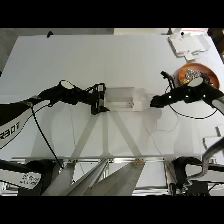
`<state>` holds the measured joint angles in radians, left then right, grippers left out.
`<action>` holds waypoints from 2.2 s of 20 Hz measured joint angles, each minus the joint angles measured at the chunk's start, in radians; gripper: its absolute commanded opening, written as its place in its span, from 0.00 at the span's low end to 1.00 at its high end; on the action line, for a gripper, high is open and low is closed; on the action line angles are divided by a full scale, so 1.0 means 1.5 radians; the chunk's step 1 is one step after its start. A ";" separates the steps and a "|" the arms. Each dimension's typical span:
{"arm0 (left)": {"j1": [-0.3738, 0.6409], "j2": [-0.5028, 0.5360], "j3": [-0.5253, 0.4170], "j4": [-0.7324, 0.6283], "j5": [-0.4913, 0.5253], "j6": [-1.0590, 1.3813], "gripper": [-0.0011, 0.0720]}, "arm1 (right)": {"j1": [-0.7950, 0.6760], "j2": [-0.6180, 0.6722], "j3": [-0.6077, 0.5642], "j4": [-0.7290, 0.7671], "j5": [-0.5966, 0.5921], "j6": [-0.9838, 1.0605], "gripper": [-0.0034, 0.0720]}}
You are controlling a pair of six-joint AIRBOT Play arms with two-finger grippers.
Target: Fold the box and place the chain.
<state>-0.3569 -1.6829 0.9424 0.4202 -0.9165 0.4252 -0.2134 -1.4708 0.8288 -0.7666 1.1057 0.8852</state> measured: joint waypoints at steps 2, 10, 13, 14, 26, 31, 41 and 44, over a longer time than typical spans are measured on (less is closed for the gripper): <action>0.000 0.000 0.000 0.000 0.000 0.000 0.25 | 0.017 -0.013 -0.001 0.028 -0.001 -0.003 0.05; 0.000 0.000 0.000 0.000 0.000 0.000 0.25 | 0.038 -0.027 -0.002 0.164 0.026 -0.037 0.44; 0.000 0.000 0.000 0.000 0.000 0.000 0.25 | 0.047 -0.028 -0.002 0.188 0.031 -0.047 0.44; 0.000 0.000 0.000 0.000 0.000 0.000 0.25 | 0.051 -0.028 -0.002 0.197 0.032 -0.049 0.44; 0.000 0.000 0.000 0.000 0.000 0.000 0.25 | 0.119 -0.024 -0.002 0.173 -0.090 -0.065 0.51; 0.000 0.000 0.000 0.000 0.000 0.000 0.25 | 0.141 -0.005 -0.002 0.140 -0.146 -0.050 0.50; 0.000 0.000 0.000 0.000 0.000 0.000 0.25 | 0.241 0.029 0.017 -0.081 -0.225 0.175 0.50; 0.000 0.000 0.000 -0.001 0.000 0.000 0.25 | 0.288 0.030 0.043 -0.221 -0.239 0.319 0.50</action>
<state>-0.3569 -1.6829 0.9424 0.4194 -0.9161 0.4252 0.2188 -1.4254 0.8936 -1.0977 0.7475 1.3632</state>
